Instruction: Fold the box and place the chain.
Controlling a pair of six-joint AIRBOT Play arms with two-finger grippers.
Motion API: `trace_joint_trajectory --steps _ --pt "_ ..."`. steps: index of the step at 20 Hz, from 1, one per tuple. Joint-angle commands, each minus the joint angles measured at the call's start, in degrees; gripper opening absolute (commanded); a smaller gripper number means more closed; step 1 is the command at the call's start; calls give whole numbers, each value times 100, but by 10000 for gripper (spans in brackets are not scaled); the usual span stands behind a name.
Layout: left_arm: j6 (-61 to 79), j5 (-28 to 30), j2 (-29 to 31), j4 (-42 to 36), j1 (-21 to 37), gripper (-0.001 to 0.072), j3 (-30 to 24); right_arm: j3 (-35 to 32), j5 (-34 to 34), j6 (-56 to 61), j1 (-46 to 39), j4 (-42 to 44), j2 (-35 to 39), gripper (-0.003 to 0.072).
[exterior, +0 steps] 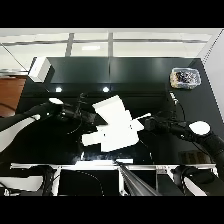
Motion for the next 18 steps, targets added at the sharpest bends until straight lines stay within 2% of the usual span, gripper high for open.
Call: trace_joint_trajectory --steps 1,3,7,10,11,12,13,15,18 --pt "341 -708 -470 363 9 515 398 -4 -26 24 15 0 4 45" --pt "382 -730 -470 435 44 389 511 -4 -24 24 15 -2 4 45" --pt "804 -850 -472 487 -197 379 645 -4 -11 31 15 -2 4 45" --pt "1014 -828 -472 682 -334 74 739 -4 -11 39 13 -22 4 46" --pt "1012 -841 -470 774 -319 31 789 -2 -11 39 -7 -20 7 73" --pt "1010 -890 -470 861 -297 30 852 9 55 39 -96 -22 7 358" --pt "1012 -979 -470 935 -260 30 920 33 184 26 -267 -57 9 718" --pt "1012 -1156 -468 1082 -210 28 1071 352 839 20 -831 -802 9 701" --pt "981 -1263 -382 1628 -273 25 1364 1228 1954 4 -1526 -2352 9 702"
